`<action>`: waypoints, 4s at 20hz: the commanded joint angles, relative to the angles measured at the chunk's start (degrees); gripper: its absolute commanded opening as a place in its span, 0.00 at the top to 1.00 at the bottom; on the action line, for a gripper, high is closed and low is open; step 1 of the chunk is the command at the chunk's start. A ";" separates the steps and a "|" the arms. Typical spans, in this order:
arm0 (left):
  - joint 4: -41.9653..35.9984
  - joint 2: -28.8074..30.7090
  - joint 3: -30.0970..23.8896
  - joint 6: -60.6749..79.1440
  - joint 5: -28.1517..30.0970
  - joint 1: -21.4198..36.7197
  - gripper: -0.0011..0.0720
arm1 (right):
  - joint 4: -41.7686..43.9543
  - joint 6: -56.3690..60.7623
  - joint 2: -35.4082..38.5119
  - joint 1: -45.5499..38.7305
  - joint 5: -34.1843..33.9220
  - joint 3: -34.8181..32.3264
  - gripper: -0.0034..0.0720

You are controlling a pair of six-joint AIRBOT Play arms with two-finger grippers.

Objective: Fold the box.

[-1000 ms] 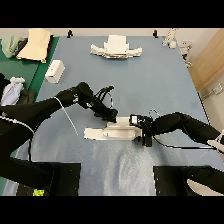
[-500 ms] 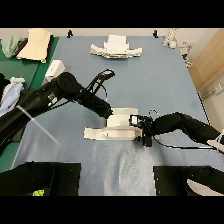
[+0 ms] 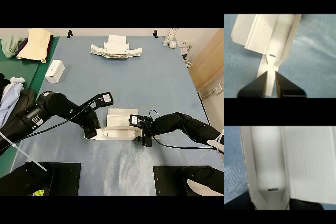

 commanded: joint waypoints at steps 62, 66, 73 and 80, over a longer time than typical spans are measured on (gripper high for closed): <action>-1.92 1.70 -7.39 -19.43 -4.42 11.17 0.96 | -0.02 0.02 -0.04 0.02 -0.02 0.02 0.41; -2.03 0.57 -7.39 -10.56 5.79 2.03 0.96 | -0.02 0.02 -0.04 0.02 -0.02 0.02 0.41; 1.20 -9.94 -6.67 -6.67 15.50 -2.51 0.96 | -0.04 0.02 -0.04 0.02 -0.02 0.02 0.41; -7.67 -13.44 -5.09 1.14 17.49 -2.75 0.96 | -0.20 0.02 -0.04 0.02 0.00 0.02 0.41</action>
